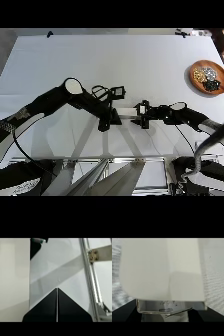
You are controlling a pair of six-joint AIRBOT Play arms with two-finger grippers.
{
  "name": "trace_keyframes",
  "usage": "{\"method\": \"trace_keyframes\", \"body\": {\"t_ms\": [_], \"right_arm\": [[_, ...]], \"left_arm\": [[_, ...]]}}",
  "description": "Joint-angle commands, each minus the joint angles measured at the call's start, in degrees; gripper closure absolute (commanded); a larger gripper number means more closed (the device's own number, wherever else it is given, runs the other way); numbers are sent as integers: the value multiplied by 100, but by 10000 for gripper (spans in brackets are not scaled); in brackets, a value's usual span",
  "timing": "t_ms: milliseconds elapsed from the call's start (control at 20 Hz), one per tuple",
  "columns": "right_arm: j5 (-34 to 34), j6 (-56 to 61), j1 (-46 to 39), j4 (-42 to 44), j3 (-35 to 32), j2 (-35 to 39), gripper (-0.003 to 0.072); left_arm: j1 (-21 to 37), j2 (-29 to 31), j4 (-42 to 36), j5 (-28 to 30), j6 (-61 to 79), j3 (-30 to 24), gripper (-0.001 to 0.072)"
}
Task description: Fold the box and place the chain.
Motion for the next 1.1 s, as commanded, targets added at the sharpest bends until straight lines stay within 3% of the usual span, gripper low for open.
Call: {"method": "trace_keyframes", "body": {"t_ms": [0, 250, 450, 800, 1050], "right_arm": [[4, 2, -2, 2, 7, 4, 265], [2, 2, -2, 2, 7, 4, 265], [2, 2, -2, 2, 7, 4, 265], [4, 2, -2, 0, 7, 4, 265], [4, 2, -2, 0, 7, 4, 265]], "left_arm": [[-328, -160, -319, 1202, -55, -11, 705], [-326, -175, -457, 3279, -345, -11, 705], [-319, -273, -461, 4299, -723, -11, 705], [-315, -1106, -452, 4251, -1298, -9, 705], [-229, -1180, -337, 3676, -1934, -11, 706]]}}
